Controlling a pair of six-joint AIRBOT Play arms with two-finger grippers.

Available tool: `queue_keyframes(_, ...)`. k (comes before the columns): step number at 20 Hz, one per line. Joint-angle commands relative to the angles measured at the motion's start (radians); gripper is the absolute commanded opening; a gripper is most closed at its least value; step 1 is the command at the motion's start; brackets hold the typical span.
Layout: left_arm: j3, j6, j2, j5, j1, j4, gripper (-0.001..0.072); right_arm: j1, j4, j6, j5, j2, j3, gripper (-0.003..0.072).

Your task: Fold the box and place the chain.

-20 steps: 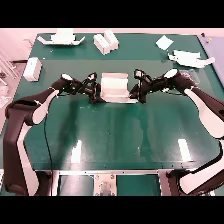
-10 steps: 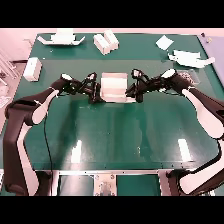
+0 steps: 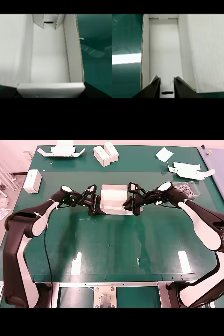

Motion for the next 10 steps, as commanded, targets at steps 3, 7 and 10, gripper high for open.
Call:
queue_keyframes(3,0.000,-0.001,0.000,0.001,-0.001,-0.001,0.0398,0.001,0.002,-0.039,-0.008,-0.004,0.000,0.0418)
queue_keyframes(7,0.000,-0.001,0.000,0.001,0.000,-0.001,0.0398,0.001,0.003,-0.045,-0.007,-0.004,0.000,0.0547)
queue_keyframes(10,0.000,-0.001,0.000,0.001,0.000,-0.001,0.0398,0.001,0.003,-0.045,-0.003,-0.004,0.000,0.0565)
